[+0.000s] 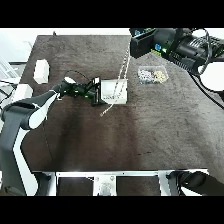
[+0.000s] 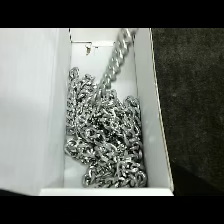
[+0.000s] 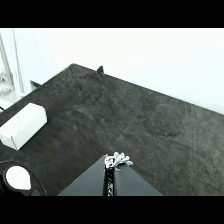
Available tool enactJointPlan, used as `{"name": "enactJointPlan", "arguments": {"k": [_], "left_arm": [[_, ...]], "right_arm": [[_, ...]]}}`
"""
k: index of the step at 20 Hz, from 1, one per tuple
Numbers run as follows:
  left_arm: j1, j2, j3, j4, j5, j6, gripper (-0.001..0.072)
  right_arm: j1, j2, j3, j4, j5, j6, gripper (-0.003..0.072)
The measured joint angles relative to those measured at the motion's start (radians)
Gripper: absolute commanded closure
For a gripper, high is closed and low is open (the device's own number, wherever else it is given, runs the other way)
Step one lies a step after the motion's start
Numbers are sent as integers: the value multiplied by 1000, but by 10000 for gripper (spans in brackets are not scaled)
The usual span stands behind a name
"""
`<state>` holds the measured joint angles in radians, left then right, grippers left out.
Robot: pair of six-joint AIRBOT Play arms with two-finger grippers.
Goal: Fold the box and place the chain.
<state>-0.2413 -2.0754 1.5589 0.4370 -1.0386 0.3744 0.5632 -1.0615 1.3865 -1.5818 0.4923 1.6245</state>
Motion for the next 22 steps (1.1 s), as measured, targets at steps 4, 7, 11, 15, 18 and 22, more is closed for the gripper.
{"name": "enactJointPlan", "arguments": {"k": [4,7,11,15,18,22], "left_arm": [[0,0,0,0,0,0,238],[0,0,0,0,-1,0,238],[0,0,0,0,-1,0,238],[0,0,0,0,-1,0,238],[0,0,0,0,-1,0,238],[0,0,0,0,-1,0,237]], "right_arm": [[10,-18,0,3,-105,2,680],[15,-27,0,7,-169,2,680],[16,-35,0,7,-234,-4,679],[14,-48,0,7,-258,-6,679],[14,-65,0,7,-263,-9,679],[14,-97,-1,7,-259,-10,679]]}}
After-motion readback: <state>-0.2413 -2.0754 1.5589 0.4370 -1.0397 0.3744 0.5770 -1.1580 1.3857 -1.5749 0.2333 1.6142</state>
